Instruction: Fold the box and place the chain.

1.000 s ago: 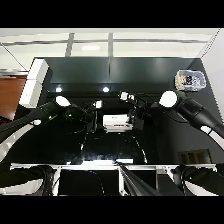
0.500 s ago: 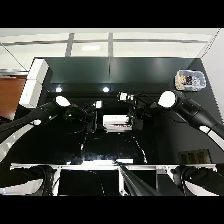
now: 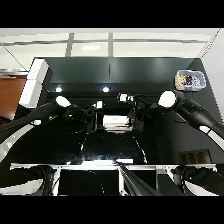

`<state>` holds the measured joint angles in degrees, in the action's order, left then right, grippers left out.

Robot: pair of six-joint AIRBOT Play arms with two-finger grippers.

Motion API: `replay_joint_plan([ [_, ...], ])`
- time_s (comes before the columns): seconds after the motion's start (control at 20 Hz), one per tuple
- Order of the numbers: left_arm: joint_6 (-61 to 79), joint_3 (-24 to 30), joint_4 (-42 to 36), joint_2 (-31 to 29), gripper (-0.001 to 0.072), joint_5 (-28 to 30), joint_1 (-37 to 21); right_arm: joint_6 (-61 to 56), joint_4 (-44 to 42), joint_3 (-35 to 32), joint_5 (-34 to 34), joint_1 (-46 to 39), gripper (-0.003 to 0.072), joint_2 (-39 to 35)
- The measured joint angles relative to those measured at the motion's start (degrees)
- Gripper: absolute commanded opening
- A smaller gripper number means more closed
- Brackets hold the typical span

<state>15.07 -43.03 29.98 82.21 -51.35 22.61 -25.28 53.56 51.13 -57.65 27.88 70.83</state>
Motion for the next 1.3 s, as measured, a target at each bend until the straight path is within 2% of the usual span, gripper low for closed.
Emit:
replay_joint_plan([
  [0.3,0.0,0.0,0.0,0.0,0.0483,0.0,0.0,-0.3,0.0,0.0,-0.2,0.0,0.0321,0.0],
  [0.35,0.0,0.0,0.0,0.0,0.0483,0.1,0.0,-0.5,0.0,0.0,-0.2,0.0,0.0374,0.0],
  [0.4,0.0,0.0,0.0,0.0,0.0483,0.1,0.0,-0.7,0.0,0.0,-0.3,0.0,0.0396,0.0],
  [1.3,-0.2,0.0,-0.1,0.0,0.0483,0.2,0.0,-2.0,0.4,-0.8,2.0,0.4,0.0388,0.4],
])
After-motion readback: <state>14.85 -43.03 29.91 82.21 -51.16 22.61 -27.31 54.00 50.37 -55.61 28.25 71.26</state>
